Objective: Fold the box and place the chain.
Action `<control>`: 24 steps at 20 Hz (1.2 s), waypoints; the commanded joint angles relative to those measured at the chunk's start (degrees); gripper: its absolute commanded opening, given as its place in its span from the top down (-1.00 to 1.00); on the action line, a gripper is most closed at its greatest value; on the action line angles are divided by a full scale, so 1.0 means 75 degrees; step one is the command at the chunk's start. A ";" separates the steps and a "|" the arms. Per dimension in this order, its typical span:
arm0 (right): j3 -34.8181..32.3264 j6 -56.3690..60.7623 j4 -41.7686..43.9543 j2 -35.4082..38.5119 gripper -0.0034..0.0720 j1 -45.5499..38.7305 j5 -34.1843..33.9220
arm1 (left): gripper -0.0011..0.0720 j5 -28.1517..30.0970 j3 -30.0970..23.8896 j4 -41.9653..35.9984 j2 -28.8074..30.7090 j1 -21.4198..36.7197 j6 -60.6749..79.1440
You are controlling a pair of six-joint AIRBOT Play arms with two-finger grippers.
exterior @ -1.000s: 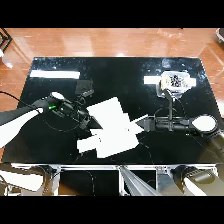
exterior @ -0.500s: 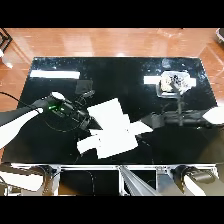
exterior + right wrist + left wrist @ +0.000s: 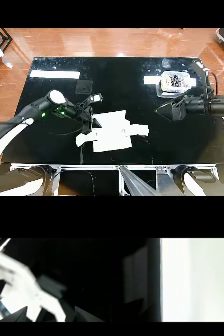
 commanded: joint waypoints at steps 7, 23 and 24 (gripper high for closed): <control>-0.1562 -0.2489 -0.0831 0.0003 -0.95 0.1938 -0.0833 | 0.93 0.1408 -0.0469 0.0388 0.0259 -0.0571 0.0979; -0.3474 -0.5004 -0.1480 -0.0012 -0.94 0.4572 -0.3762 | 0.92 0.1722 -0.0472 -0.0367 -0.0221 -0.0574 0.1900; -0.3474 -0.5187 -0.1475 -0.0032 -0.94 0.4619 -0.3803 | 0.92 0.1725 -0.0469 -0.0367 -0.0227 -0.0571 0.1900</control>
